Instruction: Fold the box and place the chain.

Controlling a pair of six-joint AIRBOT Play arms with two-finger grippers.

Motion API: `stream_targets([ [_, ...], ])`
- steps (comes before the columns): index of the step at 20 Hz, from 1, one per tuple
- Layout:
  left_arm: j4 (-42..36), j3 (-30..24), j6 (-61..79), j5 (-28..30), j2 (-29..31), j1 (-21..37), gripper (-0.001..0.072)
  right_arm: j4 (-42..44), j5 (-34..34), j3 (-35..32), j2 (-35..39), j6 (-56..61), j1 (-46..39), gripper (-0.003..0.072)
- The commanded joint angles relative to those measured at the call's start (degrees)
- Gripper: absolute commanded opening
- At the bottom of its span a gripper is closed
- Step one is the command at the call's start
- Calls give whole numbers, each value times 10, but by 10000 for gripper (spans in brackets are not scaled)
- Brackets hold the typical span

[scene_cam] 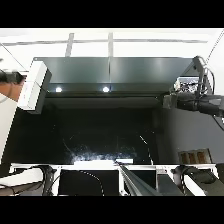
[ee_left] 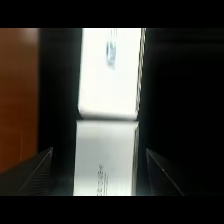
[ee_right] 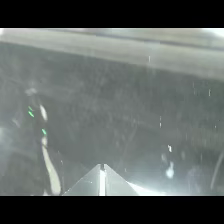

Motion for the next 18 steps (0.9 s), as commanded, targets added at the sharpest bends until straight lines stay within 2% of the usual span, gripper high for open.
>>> stream_targets([
  [1, -35, 63, -115, -37, 68, -14, 467, -3, 17, 73, 0, 0, 0, 44],
  [2, -50, 78, -128, -67, 89, -24, 32, -9, 48, 106, 0, 1, 0, 44],
  [4, -54, 84, -150, -97, 137, -70, 31, -57, 174, 183, 2, 30, 0, 44],
  [5, -46, 81, -150, -119, 163, -104, 30, -108, 221, 211, 6, 60, 0, 43],
  [6, -35, 69, -150, -136, 190, -140, 30, -176, 239, 223, 17, 99, 0, 43],
  [8, -24, -5, -152, -138, 257, -211, 30, -304, 226, 207, 49, 179, 0, 43],
  [9, -23, -67, -162, -125, 296, -243, 30, -341, 208, 182, 66, 214, 0, 43],
  [11, -20, -223, -170, -82, 381, -301, 30, -350, 144, 95, 110, 246, 0, 43],
  [14, 33, -448, -253, -31, 510, -363, 30, -323, 62, -76, 155, 279, 1, 43],
  [16, 85, -506, -313, -30, 575, -363, 31, -311, 13, -153, 156, 279, 1, 43],
  [18, 131, -500, -315, -45, 614, -356, 32, -315, -28, -159, 156, 278, 1, 43],
])
